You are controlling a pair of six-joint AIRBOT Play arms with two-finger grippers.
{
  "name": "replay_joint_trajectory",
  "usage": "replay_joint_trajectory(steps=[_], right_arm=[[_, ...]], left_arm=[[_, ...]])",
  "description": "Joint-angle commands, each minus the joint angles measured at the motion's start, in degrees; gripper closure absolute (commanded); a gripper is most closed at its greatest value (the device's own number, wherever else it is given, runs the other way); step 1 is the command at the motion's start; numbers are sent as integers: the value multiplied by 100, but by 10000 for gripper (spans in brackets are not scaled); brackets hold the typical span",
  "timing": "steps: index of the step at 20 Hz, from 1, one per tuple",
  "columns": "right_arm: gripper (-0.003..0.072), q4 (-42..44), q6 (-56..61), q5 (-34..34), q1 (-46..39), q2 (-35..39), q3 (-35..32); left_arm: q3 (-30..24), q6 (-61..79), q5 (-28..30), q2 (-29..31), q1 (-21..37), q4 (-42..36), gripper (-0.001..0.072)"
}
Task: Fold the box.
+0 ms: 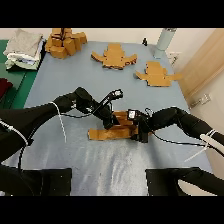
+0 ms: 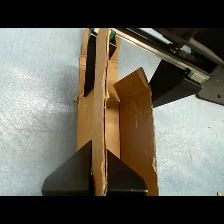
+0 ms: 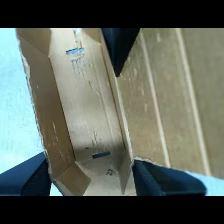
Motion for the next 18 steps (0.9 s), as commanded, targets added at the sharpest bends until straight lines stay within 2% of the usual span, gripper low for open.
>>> replay_joint_trajectory(steps=[1, 6, 7, 8, 18], right_arm=[[-28, -42, 0, -44, 0, 4, -4], [-1, -57, -2, 236, 0, -138, -4], [73, -55, 0, 236, 0, -186, -4], [114, -55, 0, 238, 2, -208, -2], [128, -127, -2, 378, 2, -214, -4]], left_arm=[[0, 0, 9, 0, 0, 0, 695], [0, 0, 9, -2, 0, 0, 695], [0, 0, 9, -2, 0, 0, 695], [0, 0, 9, -2, 0, 2, 695], [0, 0, 9, -2, 0, 2, 695]])
